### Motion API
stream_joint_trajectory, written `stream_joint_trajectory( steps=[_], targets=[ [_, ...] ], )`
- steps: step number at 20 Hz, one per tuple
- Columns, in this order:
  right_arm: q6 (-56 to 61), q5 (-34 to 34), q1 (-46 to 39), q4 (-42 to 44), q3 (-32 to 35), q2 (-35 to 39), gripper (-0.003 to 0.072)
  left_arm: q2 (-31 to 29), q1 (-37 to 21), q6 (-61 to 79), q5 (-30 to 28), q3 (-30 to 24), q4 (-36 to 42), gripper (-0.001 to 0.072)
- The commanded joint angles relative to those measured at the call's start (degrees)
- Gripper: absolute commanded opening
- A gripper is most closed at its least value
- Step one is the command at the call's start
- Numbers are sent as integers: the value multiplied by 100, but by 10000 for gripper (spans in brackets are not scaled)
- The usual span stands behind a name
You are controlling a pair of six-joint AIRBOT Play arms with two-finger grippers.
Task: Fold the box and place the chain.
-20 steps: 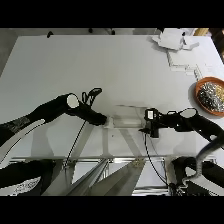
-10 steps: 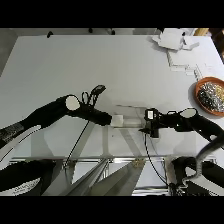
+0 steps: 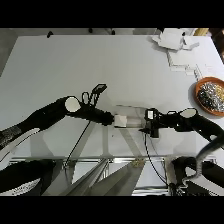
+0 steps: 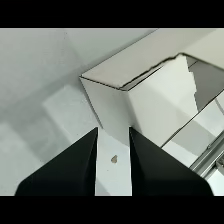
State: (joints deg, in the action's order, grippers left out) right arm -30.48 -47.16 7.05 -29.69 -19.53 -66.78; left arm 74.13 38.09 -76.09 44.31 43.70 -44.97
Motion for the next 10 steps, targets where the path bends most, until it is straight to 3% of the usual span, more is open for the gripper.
stream_joint_trajectory(
  steps=[1,3,10],
  targets=[
    [-2,0,2,-2,2,0,401,-81,4,-2,-39,4,-13,298],
    [-2,0,2,-2,2,0,401,-81,4,-13,-44,4,-52,336],
    [-2,-2,2,-2,2,0,401,-70,208,-258,-151,35,-125,341]
  ],
)
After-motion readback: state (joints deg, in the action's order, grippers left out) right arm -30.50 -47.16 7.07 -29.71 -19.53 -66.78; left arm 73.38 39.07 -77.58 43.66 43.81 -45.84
